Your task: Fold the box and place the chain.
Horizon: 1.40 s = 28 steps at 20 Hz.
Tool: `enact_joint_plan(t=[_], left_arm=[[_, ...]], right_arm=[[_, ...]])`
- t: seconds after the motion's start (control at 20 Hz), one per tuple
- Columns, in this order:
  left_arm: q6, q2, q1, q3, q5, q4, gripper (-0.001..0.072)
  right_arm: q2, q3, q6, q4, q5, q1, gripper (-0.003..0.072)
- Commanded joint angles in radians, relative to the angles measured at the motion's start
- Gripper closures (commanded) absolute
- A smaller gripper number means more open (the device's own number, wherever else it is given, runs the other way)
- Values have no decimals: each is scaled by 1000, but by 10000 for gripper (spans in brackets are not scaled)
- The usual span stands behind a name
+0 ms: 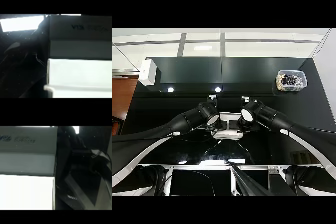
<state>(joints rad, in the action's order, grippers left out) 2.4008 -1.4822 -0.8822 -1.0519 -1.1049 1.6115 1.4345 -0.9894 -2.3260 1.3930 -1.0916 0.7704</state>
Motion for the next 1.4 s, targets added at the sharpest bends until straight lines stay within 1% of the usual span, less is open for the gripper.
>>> enact_joint_plan(t=[0.0,0.05,0.2,0.3,0.35,0.4,0.45,0.5,0.55,0.6,0.65,0.7,0.8,0.9,0.95,1.0,1.05,1.1,1.15,1.2,1.25,1.3,1.35], left_arm=[[0,0,1,0,3,0,682],[0,0,1,0,3,0,682],[0,0,1,0,3,0,682],[0,0,1,0,3,0,682],[0,0,1,0,3,0,682],[0,0,1,0,3,0,682],[0,0,1,0,3,0,682],[0,0,1,0,3,0,682],[0,0,1,0,3,0,682],[0,0,1,0,3,0,682],[0,0,1,0,3,0,682],[0,0,1,0,3,0,682],[0,0,1,0,1,0,682],[0,0,1,0,13,2,682],[0,-1,1,0,26,4,682],[0,-1,1,0,36,3,682],[0,-1,1,0,47,3,682],[0,-1,1,0,55,3,682],[0,-1,1,0,62,3,682],[0,-1,2,0,72,4,682],[0,-1,5,0,77,3,682],[0,-1,7,0,76,3,682],[0,-1,10,0,76,3,682]], right_arm=[[-3,-3,1,-2,-23,0,458],[-9,-9,19,-1,-51,-5,296],[-79,-31,151,-3,-90,-17,299],[-183,-32,228,6,-124,-24,299],[-247,-32,251,51,-150,-25,299],[-306,-32,254,139,-180,-24,298],[-362,-31,251,286,-226,-25,299],[-402,-28,235,476,-279,-27,298],[-427,-21,224,626,-314,-48,299],[-436,-12,228,723,-318,-93,299],[-435,0,237,781,-285,-165,299],[-434,13,241,779,-209,-253,299],[-415,26,230,730,-8,-451,299],[-366,26,163,701,217,-630,300],[-333,23,117,693,305,-694,300],[-292,10,74,666,373,-745,300],[-237,-24,38,608,416,-789,300],[-170,-79,38,523,431,-820,300],[-99,-148,66,436,422,-842,298],[-14,-237,188,304,389,-859,219],[71,-331,370,172,327,-872,-23],[166,-438,547,55,224,-881,-25],[247,-531,630,3,131,-886,-24]])
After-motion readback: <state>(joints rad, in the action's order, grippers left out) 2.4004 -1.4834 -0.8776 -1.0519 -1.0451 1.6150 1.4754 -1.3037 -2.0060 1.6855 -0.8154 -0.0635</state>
